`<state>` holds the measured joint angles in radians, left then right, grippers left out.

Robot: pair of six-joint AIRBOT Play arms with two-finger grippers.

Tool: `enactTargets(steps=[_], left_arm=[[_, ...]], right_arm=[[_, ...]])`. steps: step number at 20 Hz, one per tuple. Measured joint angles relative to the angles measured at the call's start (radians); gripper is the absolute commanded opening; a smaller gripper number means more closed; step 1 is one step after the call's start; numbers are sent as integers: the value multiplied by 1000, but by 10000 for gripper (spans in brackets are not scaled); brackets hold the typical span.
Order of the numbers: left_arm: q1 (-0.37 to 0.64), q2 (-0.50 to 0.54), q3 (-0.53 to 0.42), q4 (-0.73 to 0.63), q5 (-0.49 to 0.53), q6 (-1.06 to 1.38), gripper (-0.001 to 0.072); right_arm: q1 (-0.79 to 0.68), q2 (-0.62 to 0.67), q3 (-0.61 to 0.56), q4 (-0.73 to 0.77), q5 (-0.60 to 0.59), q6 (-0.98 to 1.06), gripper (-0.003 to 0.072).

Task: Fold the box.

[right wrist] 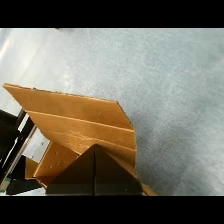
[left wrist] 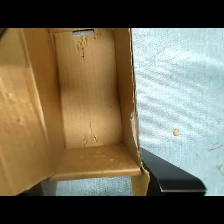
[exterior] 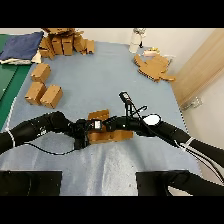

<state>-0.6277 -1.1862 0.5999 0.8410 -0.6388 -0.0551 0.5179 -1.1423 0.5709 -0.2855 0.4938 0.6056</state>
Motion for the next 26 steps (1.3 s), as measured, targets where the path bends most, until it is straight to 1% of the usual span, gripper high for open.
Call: enactTargets(steps=[2, 5, 10, 16, 26], left_arm=[[0, 0, 0, 4, 0, 1, 315], [0, 0, 0, 10, 0, -1, 316], [0, 0, 0, 16, 2, -30, 316], [0, 0, 0, 12, 3, -76, 316], [-1, 0, 0, -52, 9, -97, 317]], right_arm=[[0, -2, 0, 0, 5, -2, 0], [-2, 12, -1, -23, 49, -3, 0], [1, 97, -2, -106, 102, 35, 0], [0, 143, -2, -176, 119, 97, 0], [0, 150, -2, -206, 126, 119, 0]])
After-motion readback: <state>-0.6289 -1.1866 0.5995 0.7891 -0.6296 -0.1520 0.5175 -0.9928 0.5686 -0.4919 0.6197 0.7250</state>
